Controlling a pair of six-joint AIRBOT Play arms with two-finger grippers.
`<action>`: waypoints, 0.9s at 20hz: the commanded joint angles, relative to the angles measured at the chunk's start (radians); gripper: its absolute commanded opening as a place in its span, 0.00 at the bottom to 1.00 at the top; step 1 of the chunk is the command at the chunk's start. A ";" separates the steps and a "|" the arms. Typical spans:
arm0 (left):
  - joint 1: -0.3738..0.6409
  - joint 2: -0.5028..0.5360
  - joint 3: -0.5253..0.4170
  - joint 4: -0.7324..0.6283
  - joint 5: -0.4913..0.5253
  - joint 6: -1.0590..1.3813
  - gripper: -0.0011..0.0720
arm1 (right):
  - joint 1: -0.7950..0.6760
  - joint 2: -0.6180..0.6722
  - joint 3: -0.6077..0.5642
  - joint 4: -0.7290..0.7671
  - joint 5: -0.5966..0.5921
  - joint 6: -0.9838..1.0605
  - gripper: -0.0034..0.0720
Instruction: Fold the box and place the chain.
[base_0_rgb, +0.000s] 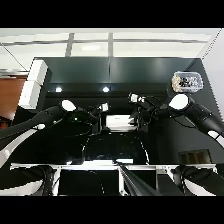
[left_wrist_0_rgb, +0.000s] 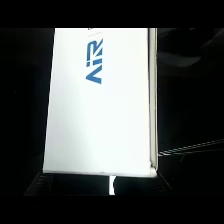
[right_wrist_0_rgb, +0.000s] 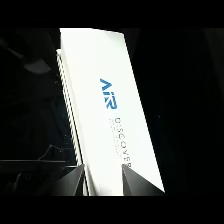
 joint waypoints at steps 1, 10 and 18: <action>0.000 0.000 -0.001 0.000 0.000 0.000 0.51 | 0.000 -0.001 -0.022 -0.001 0.000 0.004 0.42; 0.000 0.000 -0.001 0.000 0.000 0.000 0.51 | -0.002 0.003 -0.036 0.001 -0.004 0.027 0.37; 0.000 0.000 -0.001 0.000 0.000 0.000 0.51 | -0.134 0.100 -0.020 0.008 0.130 0.592 0.06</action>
